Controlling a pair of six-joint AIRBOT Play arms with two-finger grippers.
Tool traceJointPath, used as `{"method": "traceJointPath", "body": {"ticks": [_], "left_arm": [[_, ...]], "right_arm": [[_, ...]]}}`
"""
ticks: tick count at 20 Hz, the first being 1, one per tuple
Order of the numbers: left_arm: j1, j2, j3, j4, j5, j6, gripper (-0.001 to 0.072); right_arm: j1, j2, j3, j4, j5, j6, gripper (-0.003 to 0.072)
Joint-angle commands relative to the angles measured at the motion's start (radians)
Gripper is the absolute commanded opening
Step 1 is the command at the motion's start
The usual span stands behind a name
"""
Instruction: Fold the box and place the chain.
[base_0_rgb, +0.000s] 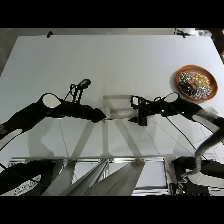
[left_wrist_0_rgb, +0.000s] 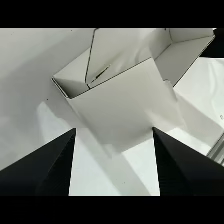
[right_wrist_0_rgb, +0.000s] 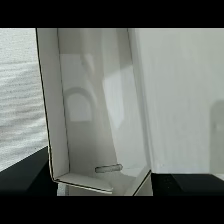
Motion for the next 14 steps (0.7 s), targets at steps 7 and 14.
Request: {"method": "traceJointPath", "body": {"ticks": [7, 14], "left_arm": [[-0.083, -0.095, 0.113, 0.201, 0.046, -0.272, 0.0531], [-0.137, -0.141, 0.202, 0.307, 0.040, -0.413, 0.0530]], "right_arm": [[0.000, 0.001, 0.000, -0.001, 0.001, -0.001, 0.0315], [0.000, 0.001, 0.000, 0.000, 0.002, -0.001, 0.0315]]}}
